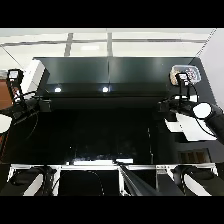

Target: Fold the box and place the chain.

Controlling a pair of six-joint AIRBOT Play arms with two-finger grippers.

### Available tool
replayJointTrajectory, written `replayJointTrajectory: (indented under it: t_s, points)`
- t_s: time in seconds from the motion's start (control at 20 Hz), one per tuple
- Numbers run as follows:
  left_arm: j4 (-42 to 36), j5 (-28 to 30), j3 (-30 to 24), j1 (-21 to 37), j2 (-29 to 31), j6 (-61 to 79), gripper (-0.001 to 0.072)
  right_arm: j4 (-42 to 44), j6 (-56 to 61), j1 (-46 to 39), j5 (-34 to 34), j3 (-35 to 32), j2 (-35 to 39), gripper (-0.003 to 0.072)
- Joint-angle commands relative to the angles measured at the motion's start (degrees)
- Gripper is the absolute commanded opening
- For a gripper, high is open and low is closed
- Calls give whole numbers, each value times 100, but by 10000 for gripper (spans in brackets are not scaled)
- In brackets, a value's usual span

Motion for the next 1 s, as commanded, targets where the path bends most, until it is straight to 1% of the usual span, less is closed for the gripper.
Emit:
replayJointTrajectory:
  t_s: [0.0,0.05,0.1,0.15,0.2,0.25,0.3,0.4,0.45,0.5,0.55,0.6,0.65,0.75,0.85,0.9,0.95]
  points:
    - [2,2,-2,-2,2,0,26,328,4,4,-332,7,-4,13]
    - [4,4,-2,-2,2,0,26,560,2,2,-455,7,-4,13]
    - [2,4,-2,-2,2,0,26,597,-4,2,-531,7,-4,15]
    - [2,4,-2,-2,2,0,26,562,-4,-2,-638,7,-4,118]
    - [-44,33,-2,-2,2,-2,26,472,-2,-37,-675,7,-4,549]
    - [-164,118,-2,-2,2,-2,26,365,2,-101,-710,7,-9,720]
    - [-184,271,-2,-2,2,0,26,319,0,-216,-671,7,-9,720]
    - [-188,481,-2,-2,2,-2,26,310,68,-772,-573,63,-11,720]
    - [-181,516,-2,0,0,0,27,308,66,-1255,-424,170,-22,720]
    - [-184,581,-2,0,-11,-2,47,219,68,-1794,-223,321,-57,720]
    - [-186,612,-2,-2,-39,-2,217,28,66,-2417,-15,529,-122,720]
    - [-186,621,-2,-2,-94,-2,597,-157,66,-3005,146,745,-208,720]
    - [-186,616,-2,-2,-166,-31,705,-293,66,-3637,341,1023,-354,720]
    - [-190,577,-2,-2,-348,-31,705,-334,63,-4723,807,1644,-791,720]
    - [-190,540,-2,-2,-542,-44,705,-334,63,-5532,1447,2326,-1403,720]
    - [-190,542,-2,-2,-621,-44,705,-337,13,-5805,1888,2667,-1746,720]
    - [-208,551,0,-2,-680,-48,705,-334,-297,-6004,2586,3060,-2179,720]
